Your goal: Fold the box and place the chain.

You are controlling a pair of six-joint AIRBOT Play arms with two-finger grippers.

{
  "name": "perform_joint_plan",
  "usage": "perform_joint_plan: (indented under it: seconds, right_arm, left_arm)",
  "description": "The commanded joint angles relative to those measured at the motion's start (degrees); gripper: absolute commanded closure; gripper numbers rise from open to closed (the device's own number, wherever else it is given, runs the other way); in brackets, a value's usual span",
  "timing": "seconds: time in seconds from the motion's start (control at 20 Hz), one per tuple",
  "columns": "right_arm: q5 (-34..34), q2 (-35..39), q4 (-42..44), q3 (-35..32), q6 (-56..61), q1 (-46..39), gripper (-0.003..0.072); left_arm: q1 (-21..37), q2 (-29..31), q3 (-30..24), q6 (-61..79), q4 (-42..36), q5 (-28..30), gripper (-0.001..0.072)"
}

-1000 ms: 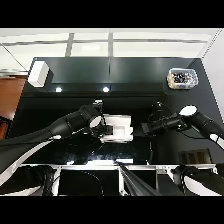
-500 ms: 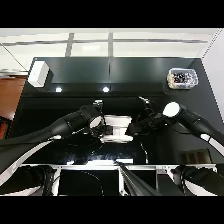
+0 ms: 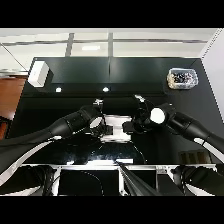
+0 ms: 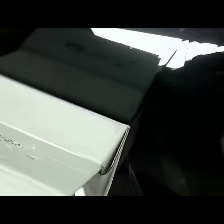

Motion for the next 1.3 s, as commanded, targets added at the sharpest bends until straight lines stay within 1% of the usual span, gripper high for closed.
perform_joint_plan:
  seconds: [0.0, 0.15, 0.2, 0.5, 0.7, 0.75, 0.8, 1.25]
  right_arm:
    - [2.01, -0.96, -9.14, 2.05, 12.22, 4.2, 0.0372]
    - [3.48, -2.71, -10.75, 2.12, 18.69, 6.8, 0.0373]
    - [3.34, -3.15, -10.86, 2.12, 20.06, 7.3, 0.0388]
    - [3.23, -4.09, -13.31, 2.21, 26.45, 7.58, 0.0391]
    - [3.48, -5.7, -13.11, 4.13, 26.8, 7.61, 0.0391]
    - [3.76, -6.36, -13.11, 4.81, 26.82, 7.61, 0.0405]
    - [4.13, -6.8, -13.11, 5.25, 26.8, 7.61, 0.0448]
    - [4.72, -8.37, -13.16, 5.42, 26.82, 7.61, 0.0448]
  left_arm:
    - [0.04, -0.04, 0.02, -0.02, 0.39, 0.04, 0.0683]
    - [0.09, -0.04, 0.02, -0.04, 0.37, 0.04, 0.0683]
    - [0.09, -0.04, 0.02, -0.04, 0.37, 0.04, 0.0683]
    - [0.09, -0.04, 0.02, -0.04, 0.35, -0.15, 0.0684]
    - [0.04, -0.04, 0.02, -0.04, 0.31, -0.26, 0.0684]
    - [0.04, -0.04, 0.02, -0.04, 0.31, -0.39, 0.0684]
    - [0.04, -0.04, 0.02, -0.04, 0.28, -0.42, 0.0684]
    - [0.04, -0.04, 0.02, -0.04, 0.15, -0.39, 0.0684]
